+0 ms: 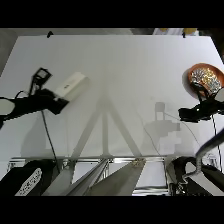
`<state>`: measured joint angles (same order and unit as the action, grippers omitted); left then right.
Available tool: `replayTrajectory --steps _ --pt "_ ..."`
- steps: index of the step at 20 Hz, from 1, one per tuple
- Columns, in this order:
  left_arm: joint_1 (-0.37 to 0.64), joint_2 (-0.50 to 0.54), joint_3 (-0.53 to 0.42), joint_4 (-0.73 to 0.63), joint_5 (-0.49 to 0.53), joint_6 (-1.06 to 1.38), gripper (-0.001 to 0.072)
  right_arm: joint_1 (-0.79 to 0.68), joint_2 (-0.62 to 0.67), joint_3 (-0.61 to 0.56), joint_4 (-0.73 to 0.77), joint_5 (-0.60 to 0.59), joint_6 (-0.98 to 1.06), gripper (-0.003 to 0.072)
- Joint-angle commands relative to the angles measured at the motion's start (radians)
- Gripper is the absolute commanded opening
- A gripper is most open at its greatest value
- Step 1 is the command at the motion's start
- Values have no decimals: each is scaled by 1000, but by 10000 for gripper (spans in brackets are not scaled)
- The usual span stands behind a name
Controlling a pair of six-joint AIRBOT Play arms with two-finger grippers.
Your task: Fold the box and place the chain.
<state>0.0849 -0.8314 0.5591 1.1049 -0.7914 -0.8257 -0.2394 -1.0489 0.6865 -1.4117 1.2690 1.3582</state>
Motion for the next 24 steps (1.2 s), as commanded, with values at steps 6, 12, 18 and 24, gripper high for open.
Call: replayTrajectory --steps 6,12,18,24 --pt "359 -50 0 301 -102 -415 155 -1 0 0 2 0 3 14" --pt "365 -184 0 310 -224 -415 444 -1 0 0 2 0 3 14" --pt "363 -122 0 324 -267 -458 699 -1 0 0 2 0 3 14" --pt "343 193 0 333 -254 -457 696 -1 0 0 2 0 3 14"
